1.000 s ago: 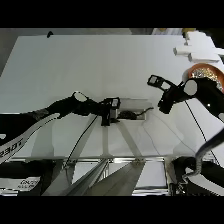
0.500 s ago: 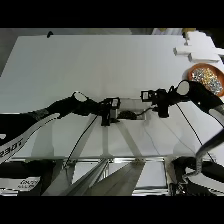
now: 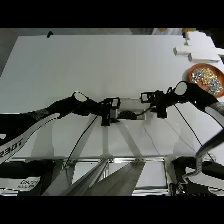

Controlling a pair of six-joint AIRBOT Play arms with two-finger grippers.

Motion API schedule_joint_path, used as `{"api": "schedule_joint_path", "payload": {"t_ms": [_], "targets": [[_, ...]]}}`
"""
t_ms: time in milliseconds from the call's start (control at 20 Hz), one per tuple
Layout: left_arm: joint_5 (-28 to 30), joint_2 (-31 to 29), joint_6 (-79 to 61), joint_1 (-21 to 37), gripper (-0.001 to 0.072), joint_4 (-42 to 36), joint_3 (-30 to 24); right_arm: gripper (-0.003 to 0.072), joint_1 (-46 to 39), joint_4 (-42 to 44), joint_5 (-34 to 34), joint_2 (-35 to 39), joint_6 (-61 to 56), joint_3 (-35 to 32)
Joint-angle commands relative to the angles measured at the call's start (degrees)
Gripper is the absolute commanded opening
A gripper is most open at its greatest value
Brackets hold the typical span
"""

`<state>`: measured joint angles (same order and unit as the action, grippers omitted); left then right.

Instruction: Fold the box and place the chain.

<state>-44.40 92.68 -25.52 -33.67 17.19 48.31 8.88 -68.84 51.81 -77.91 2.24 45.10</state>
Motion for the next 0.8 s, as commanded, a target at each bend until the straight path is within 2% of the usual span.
{"api": "schedule_joint_path", "payload": {"t_ms": [0, 50, 100, 150, 300, 450, 750], "targets": [[0.0, 0.0, 0.0, 0.0, 0.0039, 0.0, 0.0, 0.0172, 0.0, 0.3, -1.7, -0.6, 0.2, -0.1], [0.0, 0.0, 0.0, 0.0, 0.0039, 0.0, 0.0, 0.0163, 0.0, 0.3, -1.7, -0.6, 0.2, -0.2], [0.0, 0.0, 0.0, 0.0, 0.0039, 0.0, 0.0, 0.0063, 0.0, 0.3, -1.4, -0.6, 0.1, -0.2], [0.0, 0.0, 0.0, 0.0, 0.0039, 0.0, 0.0, 0.0014, 0.0, 0.3, -0.8, -0.4, -0.4, -0.2], [0.0, 0.0, 0.0, 0.0, 0.0039, 0.0, 0.0, 0.0013, 0.0, -0.4, 0.2, 2.6, -0.9, -0.2], [0.0, 0.0, 0.0, 0.0, 0.0039, 0.0, 0.0, 0.0014, 0.0, 0.2, 2.1, 10.4, -1.2, -0.2], [0.0, 0.0, 0.0, 0.0, 0.0039, 0.0, 0.0, 0.0014, 0.0, 1.4, 12.8, 25.5, -13.7, -0.2]]}}
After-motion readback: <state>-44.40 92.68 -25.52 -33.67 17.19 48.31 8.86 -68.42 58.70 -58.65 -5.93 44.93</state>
